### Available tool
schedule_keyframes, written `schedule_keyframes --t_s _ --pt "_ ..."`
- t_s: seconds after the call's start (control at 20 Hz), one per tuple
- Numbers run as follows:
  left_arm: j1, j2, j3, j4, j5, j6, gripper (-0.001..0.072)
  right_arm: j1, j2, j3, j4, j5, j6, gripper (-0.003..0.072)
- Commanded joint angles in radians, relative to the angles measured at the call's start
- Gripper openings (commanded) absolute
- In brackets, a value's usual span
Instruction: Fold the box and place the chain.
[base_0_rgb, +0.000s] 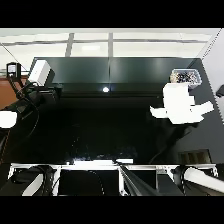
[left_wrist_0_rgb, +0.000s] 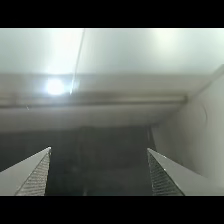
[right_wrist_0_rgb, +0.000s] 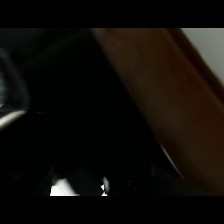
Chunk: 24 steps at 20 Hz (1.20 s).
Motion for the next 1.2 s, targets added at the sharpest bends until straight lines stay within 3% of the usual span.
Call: schedule_keyframes --t_s 0.0,0.15,0.4,0.45,0.5,0.55,0.65,0.75,0.95,1.15 --pt "-0.001 -0.003 0.000 0.006 -0.091 0.000 0.0708 -0.157 -0.255 0.262 0.186 0.412 -0.169 0.0706" --pt "-0.001 -0.003 0.000 0.005 -0.123 0.000 0.0707 -0.159 -0.369 0.320 0.378 0.598 -0.411 0.0706" --pt "-0.001 -0.003 0.000 -0.002 -0.165 0.000 0.0707 -0.141 -0.431 0.327 0.386 0.595 -0.508 0.0704" --pt "-0.001 -0.003 0.000 -0.002 -0.163 0.000 0.0707 -0.142 -0.431 0.327 0.387 0.596 -0.519 0.0634" --pt "-0.001 -0.003 0.000 -0.002 -0.161 0.000 0.0707 -0.142 -0.431 0.327 0.386 0.599 -0.525 0.0496" --pt "-0.001 -0.003 0.000 -0.002 -0.160 0.000 0.0707 -0.141 -0.431 0.327 0.385 0.599 -0.540 0.0459" --pt "-0.001 -0.003 0.000 -0.002 -0.161 0.000 0.0707 -0.135 -0.431 0.327 0.388 0.612 -0.568 0.0181" --pt "-0.001 -0.003 0.000 -0.002 -0.161 0.000 0.0707 -0.126 -0.430 0.327 0.393 0.637 -0.580 0.0016" --pt "-0.001 -0.003 0.000 -0.002 -0.161 0.000 0.0707 -0.117 -0.386 0.318 0.469 0.711 -0.591 0.0015" --pt "-0.007 -0.003 0.000 -0.002 -0.162 0.000 0.0707 -0.117 -0.197 0.159 0.536 0.690 -0.630 0.0015"
